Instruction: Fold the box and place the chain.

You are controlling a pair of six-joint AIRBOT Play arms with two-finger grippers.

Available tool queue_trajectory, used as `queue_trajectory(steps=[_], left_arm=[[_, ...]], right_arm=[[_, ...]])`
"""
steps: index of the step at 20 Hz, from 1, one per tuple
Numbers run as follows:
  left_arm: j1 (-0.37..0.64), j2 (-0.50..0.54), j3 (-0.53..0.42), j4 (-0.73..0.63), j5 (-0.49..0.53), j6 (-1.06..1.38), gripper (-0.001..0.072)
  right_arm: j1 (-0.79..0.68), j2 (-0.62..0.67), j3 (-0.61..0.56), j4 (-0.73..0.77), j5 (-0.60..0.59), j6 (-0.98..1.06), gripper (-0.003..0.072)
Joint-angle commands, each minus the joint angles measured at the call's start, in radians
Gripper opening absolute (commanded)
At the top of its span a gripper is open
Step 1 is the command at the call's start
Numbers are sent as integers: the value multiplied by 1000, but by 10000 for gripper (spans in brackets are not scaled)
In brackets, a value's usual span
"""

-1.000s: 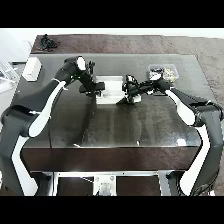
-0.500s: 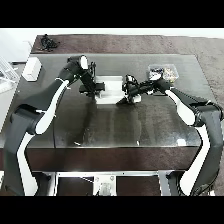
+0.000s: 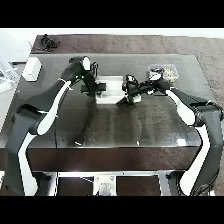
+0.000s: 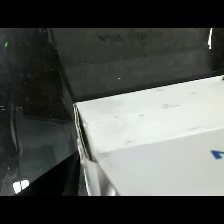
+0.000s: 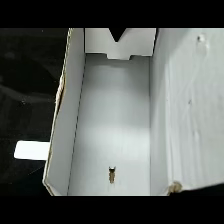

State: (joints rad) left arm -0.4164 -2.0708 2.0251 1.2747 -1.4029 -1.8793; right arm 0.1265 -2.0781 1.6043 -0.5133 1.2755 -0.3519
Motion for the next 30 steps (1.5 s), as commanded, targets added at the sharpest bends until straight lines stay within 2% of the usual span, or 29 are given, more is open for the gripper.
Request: queue_trajectory(steps=[1,15,16,19,21,22,24,25,30], left_arm=[[0,-29,29,13,-29,-2,299],[-15,-45,43,43,-25,22,297],[-15,-45,43,50,-26,22,275],[-18,-45,43,58,-27,29,275],[-24,-45,43,60,-26,46,95],[-27,-45,43,66,-19,61,56],[-28,-47,43,68,-19,82,48],[-28,-50,43,69,-23,82,20],[-42,-55,43,77,0,100,22]], right_arm=[[1,0,1,0,0,0,582],[1,0,1,0,0,0,582],[1,0,1,0,0,0,582],[1,0,1,0,0,0,582],[1,0,1,0,0,0,582],[1,0,1,0,0,0,582],[1,0,1,0,0,0,582],[1,0,1,0,0,0,582],[1,0,1,0,0,0,582]])
